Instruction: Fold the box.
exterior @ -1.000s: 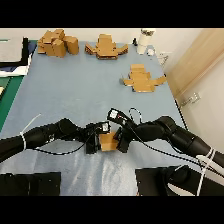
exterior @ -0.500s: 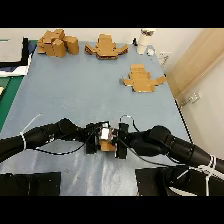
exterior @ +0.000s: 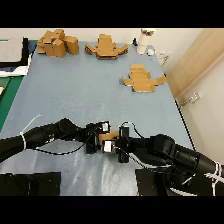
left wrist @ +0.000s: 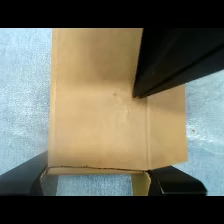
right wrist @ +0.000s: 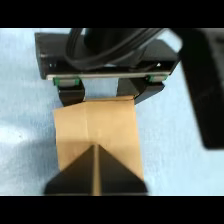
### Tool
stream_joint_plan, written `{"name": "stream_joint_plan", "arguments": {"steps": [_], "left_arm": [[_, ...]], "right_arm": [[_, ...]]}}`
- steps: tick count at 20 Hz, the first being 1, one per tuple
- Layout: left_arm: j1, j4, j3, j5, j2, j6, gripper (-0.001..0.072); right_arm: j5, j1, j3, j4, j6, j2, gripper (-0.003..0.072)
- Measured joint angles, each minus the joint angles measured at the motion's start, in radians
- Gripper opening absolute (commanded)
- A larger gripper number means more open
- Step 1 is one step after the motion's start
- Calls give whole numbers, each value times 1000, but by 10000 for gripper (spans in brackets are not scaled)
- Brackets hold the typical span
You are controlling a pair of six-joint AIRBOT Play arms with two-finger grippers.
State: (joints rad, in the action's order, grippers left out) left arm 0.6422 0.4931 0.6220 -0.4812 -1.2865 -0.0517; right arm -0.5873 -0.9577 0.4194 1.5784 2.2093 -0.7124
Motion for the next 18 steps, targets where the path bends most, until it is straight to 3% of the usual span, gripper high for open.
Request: {"name": "stream_joint_plan", "arguments": {"steps": [2,4,13,18], "left_arm": [[0,0,0,0,0,0,557],[0,0,0,0,0,0,557],[0,0,0,2,0,0,557],[0,0,0,2,0,1,557]], "right_arm": [[-7,-8,-7,0,14,4,299],[-12,-14,-10,0,20,6,442],[10,-21,-14,-88,35,-6,435],[31,-21,-14,-117,35,-21,361]]}}
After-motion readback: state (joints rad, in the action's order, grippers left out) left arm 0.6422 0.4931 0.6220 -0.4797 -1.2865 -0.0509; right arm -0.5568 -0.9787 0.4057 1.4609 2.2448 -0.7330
